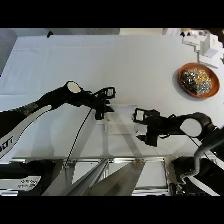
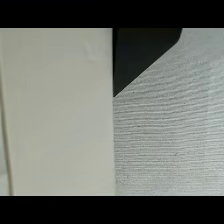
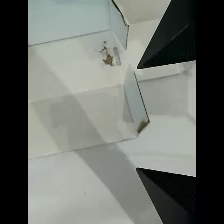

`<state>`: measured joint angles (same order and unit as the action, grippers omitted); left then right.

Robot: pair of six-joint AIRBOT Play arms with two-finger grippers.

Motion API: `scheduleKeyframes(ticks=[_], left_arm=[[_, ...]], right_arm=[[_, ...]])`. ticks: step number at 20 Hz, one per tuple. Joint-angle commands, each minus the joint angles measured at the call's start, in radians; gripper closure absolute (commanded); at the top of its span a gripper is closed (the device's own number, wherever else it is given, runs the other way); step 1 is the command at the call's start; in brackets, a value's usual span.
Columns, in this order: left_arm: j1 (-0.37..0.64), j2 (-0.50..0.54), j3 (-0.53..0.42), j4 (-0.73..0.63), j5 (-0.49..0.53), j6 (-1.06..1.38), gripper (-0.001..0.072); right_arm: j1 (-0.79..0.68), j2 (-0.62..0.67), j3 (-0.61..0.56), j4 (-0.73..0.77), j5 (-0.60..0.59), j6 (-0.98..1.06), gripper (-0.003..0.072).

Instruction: Fold the box and place the chain.

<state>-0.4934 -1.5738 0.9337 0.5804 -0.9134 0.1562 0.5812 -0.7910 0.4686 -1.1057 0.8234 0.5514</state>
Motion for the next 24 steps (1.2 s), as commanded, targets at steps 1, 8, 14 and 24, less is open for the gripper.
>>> scheduleKeyframes(ticks=[1,8,14,24], left_arm=[[-0.001,0.0,-0.001,0.0,0.0,0.0,0.0702],[-0.001,0.0,-0.001,0.0,0.0,0.0,0.0702],[-0.001,0.0,-0.001,0.0,0.0,0.0,0.0702],[-0.001,0.0,-0.001,0.0,0.0,0.0,0.0702]], right_arm=[[0.125,-0.001,-0.074,-0.061,-0.245,-0.008,-0.0016],[0.226,-0.006,-0.151,-0.103,-0.313,-0.007,-0.0015],[0.233,-0.036,-0.168,-0.156,-0.41,-0.002,-0.0014],[0.231,-0.122,-0.167,-0.177,-0.52,-0.002,-0.0012]])
